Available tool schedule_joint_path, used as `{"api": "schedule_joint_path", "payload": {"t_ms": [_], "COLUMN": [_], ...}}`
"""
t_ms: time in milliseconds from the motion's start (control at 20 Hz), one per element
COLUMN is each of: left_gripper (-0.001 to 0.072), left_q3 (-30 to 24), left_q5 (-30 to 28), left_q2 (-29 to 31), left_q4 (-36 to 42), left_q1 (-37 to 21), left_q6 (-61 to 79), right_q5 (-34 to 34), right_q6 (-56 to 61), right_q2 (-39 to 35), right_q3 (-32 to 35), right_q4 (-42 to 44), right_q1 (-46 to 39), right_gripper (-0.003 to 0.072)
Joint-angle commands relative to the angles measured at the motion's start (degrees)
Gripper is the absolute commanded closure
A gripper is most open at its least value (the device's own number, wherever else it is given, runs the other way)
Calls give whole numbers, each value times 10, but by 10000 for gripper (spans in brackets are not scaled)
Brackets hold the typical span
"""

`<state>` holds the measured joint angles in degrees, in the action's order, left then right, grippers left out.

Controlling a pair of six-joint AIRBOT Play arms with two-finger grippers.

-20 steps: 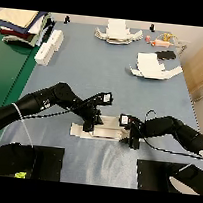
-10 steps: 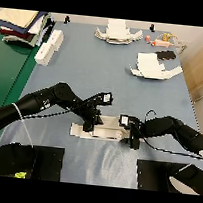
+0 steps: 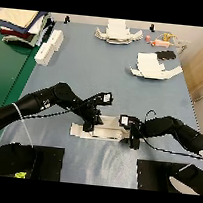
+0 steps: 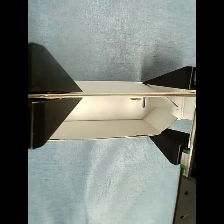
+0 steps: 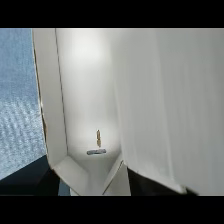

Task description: Fold the box.

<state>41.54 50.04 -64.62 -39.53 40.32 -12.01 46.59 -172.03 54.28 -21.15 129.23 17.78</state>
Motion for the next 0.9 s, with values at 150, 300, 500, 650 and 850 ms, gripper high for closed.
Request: {"api": "schedule_joint_path", "payload": {"t_ms": [150,300,500,650,850], "left_gripper": [396,182,181,180,181], "left_q3": [1,1,4,4,4], "left_q5": [-1,-1,23,56,109], "left_q2": [0,0,19,59,124], "left_q4": [14,10,-45,-135,-226], "left_q1": [0,0,-1,0,0], "left_q6": [-1,-26,-101,-211,-323], "right_q5": [0,0,0,0,0], "right_q6": [0,0,0,0,0], "right_q2": [0,0,0,0,0], "right_q3": [0,0,0,0,0], "right_q4": [0,0,0,0,0], "right_q1": [0,0,0,0,0], "right_gripper": [173,172,173,173,173]}}
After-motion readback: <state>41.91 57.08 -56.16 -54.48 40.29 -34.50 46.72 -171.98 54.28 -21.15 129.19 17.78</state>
